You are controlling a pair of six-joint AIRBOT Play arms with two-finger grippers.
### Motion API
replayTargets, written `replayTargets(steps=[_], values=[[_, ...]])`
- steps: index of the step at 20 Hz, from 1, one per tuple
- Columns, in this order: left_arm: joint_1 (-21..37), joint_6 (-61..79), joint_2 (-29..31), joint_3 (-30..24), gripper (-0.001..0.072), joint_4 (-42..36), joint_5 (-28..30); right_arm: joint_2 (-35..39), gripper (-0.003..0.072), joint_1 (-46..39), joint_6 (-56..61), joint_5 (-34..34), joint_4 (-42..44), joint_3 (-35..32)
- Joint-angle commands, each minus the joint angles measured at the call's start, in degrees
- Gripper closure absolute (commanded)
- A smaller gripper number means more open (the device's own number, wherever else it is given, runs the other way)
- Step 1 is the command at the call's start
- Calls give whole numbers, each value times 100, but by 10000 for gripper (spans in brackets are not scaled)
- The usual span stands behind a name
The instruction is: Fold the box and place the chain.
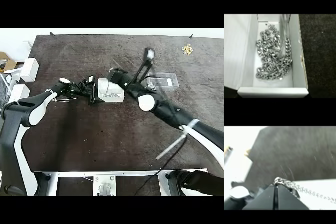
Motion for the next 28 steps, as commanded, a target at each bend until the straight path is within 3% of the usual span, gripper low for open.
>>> replayTargets(steps=[1, 3, 4, 5, 6, 10, 13, 19, 25, 27, 28], values=[[4, 0, 0, -2, 487, 0, 0, -721, 682, 136, 122, -50, 4, -9], [4, 0, 0, -2, 487, 0, 2, -824, 681, 120, 114, 219, -11, -7], [4, 0, 0, -2, 487, 0, 4, -822, 621, 57, 111, 321, -22, -7], [4, 0, 0, -2, 487, 0, 4, -789, 365, -42, 111, 372, -24, -7], [4, 0, 0, -2, 487, 0, 4, -693, 301, -201, 61, 516, -101, -7], [4, 0, 0, -2, 487, 0, 7, 57, 300, -1202, -33, 1958, -1340, -7], [4, 0, 0, -2, 487, 0, 7, 203, 300, -2218, -31, 3012, -1764, -31], [4, 0, 0, -2, 487, 0, 4, -1016, 300, -3121, 404, 2046, -1279, -243], [4, 0, 0, -2, 487, 0, 4, -2050, 302, -2938, 424, 1670, -728, 501], [4, 0, 0, -2, 487, 0, 4, -2236, 446, -2933, 422, 1624, -444, 601], [4, 0, 0, -2, 487, 0, 4, -2256, 598, -2933, 422, 1589, -361, 599]])
